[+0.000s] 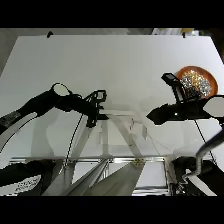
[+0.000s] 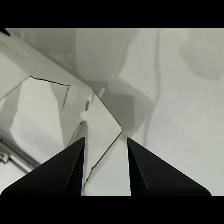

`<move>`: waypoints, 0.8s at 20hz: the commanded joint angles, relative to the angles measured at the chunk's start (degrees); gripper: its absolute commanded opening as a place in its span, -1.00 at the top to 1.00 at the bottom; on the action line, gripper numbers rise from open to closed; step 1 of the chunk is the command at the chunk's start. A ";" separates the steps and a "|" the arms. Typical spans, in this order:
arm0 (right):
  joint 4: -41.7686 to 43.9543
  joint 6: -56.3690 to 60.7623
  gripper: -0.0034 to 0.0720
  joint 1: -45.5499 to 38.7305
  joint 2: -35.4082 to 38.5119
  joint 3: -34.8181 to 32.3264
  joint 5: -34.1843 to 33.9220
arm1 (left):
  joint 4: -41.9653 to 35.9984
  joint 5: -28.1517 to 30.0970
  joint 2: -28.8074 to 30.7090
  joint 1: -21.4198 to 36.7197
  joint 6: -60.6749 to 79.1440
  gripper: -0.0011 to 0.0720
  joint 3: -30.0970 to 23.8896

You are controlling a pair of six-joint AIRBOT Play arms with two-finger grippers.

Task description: Fold the box and place the chain.

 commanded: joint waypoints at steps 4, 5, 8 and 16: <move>-0.33 -0.48 0.12 0.07 0.20 0.24 -1.11 | -3.63 6.23 -2.32 -3.39 6.45 0.96 -0.26; -0.31 -0.48 0.12 0.07 0.20 0.24 -1.79 | -4.68 6.23 -2.49 -3.50 7.45 0.97 -0.28; -0.31 -0.48 0.12 0.07 0.20 0.24 -2.78 | -4.76 7.30 -2.69 -3.58 7.34 0.97 -0.39; -1.16 -0.50 0.13 0.07 0.20 0.24 -2.82 | -6.29 9.90 -6.45 -3.58 7.39 0.96 -0.39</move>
